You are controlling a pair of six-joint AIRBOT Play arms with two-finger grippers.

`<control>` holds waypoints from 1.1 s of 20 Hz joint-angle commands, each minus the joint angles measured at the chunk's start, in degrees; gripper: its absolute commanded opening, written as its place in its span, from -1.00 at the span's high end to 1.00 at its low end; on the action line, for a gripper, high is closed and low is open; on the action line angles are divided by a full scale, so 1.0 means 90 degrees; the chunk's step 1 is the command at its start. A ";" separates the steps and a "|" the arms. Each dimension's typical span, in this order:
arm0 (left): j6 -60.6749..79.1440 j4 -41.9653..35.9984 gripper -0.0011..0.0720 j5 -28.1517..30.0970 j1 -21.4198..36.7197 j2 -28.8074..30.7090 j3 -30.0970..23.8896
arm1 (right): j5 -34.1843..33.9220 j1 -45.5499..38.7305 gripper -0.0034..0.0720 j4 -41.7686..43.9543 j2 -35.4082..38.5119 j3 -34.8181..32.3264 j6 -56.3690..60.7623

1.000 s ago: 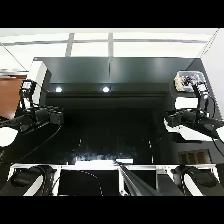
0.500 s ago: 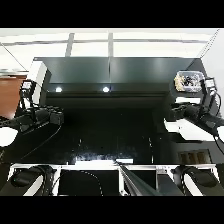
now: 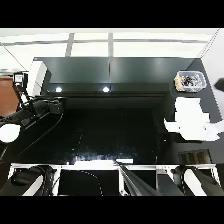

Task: Fold the box and place the chain.

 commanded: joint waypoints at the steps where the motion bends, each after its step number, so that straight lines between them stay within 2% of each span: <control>1: 0.0000 -0.0061 -0.98 -0.0046 -0.0002 -0.0265 -0.0002 | 0.1909 -0.1766 0.87 -0.0172 -0.1625 0.1435 0.0699; 2: 0.0002 -0.0058 -0.98 -0.0219 -0.0002 -0.0328 -0.0002 | 0.2599 -0.2135 0.51 -0.0296 -0.2164 0.1868 0.1231; 3: 0.0002 -0.0056 -0.98 -0.0359 -0.0002 -0.0381 -0.0002 | 0.3240 -0.2409 -0.42 -0.0374 -0.2623 0.2210 0.1540; 4: 0.0000 -0.0056 -0.98 -0.0469 -0.0002 -0.0444 -0.0002 | 0.3985 -0.2613 -1.00 -0.0403 -0.3072 0.2528 0.1399; 6: 0.0002 -0.0058 -0.98 -0.0607 -0.0002 -0.0529 -0.0002 | 0.5263 -0.2812 -1.00 -0.0444 -0.3847 0.3038 0.0627; 8: 0.0000 -0.0058 -0.98 -0.0634 -0.0002 -0.0551 -0.0002 | 0.6142 -0.2788 -1.00 -0.0491 -0.4359 0.3320 -0.0437; 10: 0.0000 -0.0063 -0.98 -0.0648 -0.0002 -0.0551 -0.0002 | 0.6377 -0.2645 -1.00 -0.0736 -0.4500 0.3334 -0.1367; 13: 0.0000 -0.0066 -0.98 -0.0690 -0.0002 -0.0551 -0.0002 | 0.6453 -0.2426 -1.00 -0.2011 -0.4500 0.3334 -0.1664; 17: 0.0000 -0.0061 -0.98 -0.0845 -0.0002 -0.0551 -0.0002 | 0.6737 -0.2555 -1.00 -0.2091 -0.4500 0.3320 -0.1649; 18: 0.0000 -0.0063 -0.98 -0.0872 -0.0002 -0.0554 -0.0002 | 0.6773 -0.2572 -0.84 -0.2069 -0.4500 0.3303 -0.1647; 19: 0.0000 -0.0068 -0.98 -0.0874 -0.0002 -0.0551 -0.0002 | 0.6776 -0.2569 -0.39 -0.2038 -0.4500 0.3274 -0.1644; 21: 0.0000 -0.0131 -0.98 -0.0872 -0.0002 -0.0554 -0.0002 | 0.6783 -0.2569 -0.37 -0.2028 -0.4500 0.3206 -0.1644; 22: 0.0000 -0.0136 -0.98 -0.0869 -0.0002 -0.0554 -0.0002 | 0.6802 -0.2569 -0.23 -0.2008 -0.4500 0.3150 -0.1649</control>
